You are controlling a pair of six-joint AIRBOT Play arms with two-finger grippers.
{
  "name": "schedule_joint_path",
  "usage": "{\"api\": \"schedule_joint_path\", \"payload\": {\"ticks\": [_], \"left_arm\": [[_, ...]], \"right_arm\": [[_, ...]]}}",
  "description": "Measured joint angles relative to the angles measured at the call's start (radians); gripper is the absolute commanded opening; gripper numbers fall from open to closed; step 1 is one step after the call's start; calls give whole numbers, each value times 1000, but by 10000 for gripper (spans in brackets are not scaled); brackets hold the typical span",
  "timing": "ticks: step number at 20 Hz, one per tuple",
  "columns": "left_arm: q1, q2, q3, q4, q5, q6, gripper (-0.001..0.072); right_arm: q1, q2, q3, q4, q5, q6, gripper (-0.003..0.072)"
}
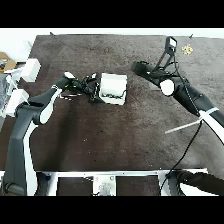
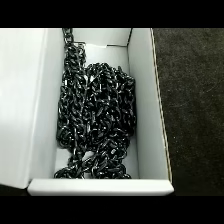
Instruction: Fold the box and place the chain.
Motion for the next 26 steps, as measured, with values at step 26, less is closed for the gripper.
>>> {"api": "schedule_joint_path", "payload": {"ticks": [26], "left_arm": [[0,0,0,-2,0,0,408]], "right_arm": [[192,-129,100,-98,-21,61,7]]}}
